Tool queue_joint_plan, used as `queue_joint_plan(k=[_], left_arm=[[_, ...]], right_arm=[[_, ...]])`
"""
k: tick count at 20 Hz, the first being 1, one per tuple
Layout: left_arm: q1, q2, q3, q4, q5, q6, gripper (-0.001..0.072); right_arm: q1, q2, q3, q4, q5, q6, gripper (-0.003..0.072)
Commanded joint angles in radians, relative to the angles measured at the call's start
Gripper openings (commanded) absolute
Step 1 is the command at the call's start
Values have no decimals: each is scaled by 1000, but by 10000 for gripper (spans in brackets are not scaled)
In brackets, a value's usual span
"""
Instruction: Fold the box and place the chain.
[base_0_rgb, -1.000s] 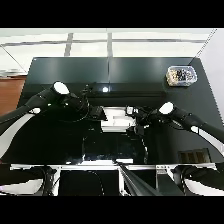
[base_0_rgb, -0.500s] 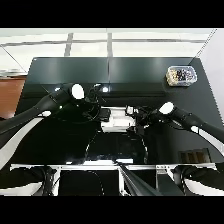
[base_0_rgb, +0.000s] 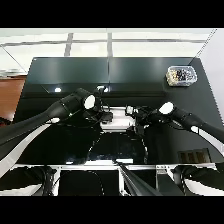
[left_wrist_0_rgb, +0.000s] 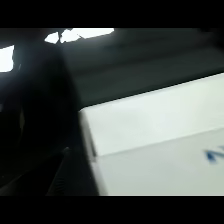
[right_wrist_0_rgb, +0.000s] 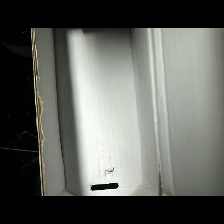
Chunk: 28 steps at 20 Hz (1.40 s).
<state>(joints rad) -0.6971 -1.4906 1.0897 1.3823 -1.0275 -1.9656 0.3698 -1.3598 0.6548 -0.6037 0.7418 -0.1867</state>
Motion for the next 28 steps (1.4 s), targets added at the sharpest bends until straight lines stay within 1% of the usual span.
queue_joint_plan(k=[1, 4, 6, 11, 12, 15, 17, 18, 19, 20, 21, 22, 24, 25, 26, 27, 28], left_arm=[[-12, 0, 5, 50, -35, -80, 443], [-40, -3, 32, 155, -93, -156, 443], [-64, -8, 59, 199, -135, -196, 443], [-108, -47, 87, 210, -139, -307, 438], [-114, -60, 95, 210, -148, -316, 396], [-126, -95, 133, 209, -156, -324, 396], [-122, -99, 137, 209, -155, -357, 385], [-119, -99, 137, 206, -155, -359, 327], [-117, -99, 137, 198, -155, -359, 325], [-117, -99, 137, 187, -155, -359, 251], [-115, -99, 137, 176, -154, -359, 128], [-113, -99, 137, 174, -154, -359, 26], [-111, -99, 137, 171, -157, -359, 26], [-111, -99, 137, 171, -160, -359, 28], [-111, -99, 137, 171, -160, -359, 91], [-111, -99, 137, 171, -160, -360, 333], [-108, -99, 137, 173, -163, -362, 480]], right_arm=[[4, 0, 1, -3, -2, 1, 189], [4, 0, 1, -7, -2, 1, 190], [5, 0, 0, -7, -2, 1, 189], [5, 0, 0, -7, -2, 1, 190], [5, 0, 0, -7, -2, 1, 189], [5, 0, 0, -7, -2, 1, 189], [5, 0, 0, -7, -2, 1, 189], [5, 0, 0, -7, -2, 1, 190], [5, 0, 0, -7, -2, 1, 189], [5, 0, 0, -7, -2, 1, 190], [5, 0, 0, -7, -2, 1, 189], [5, 0, 0, -7, -2, 1, 189], [5, 0, 0, -7, -2, 1, 189], [5, 0, 0, -7, -2, 1, 190], [5, 0, 0, -7, -2, 1, 189], [5, 0, 0, -7, -2, 1, 189], [5, 0, 0, -7, -2, 1, 189]])
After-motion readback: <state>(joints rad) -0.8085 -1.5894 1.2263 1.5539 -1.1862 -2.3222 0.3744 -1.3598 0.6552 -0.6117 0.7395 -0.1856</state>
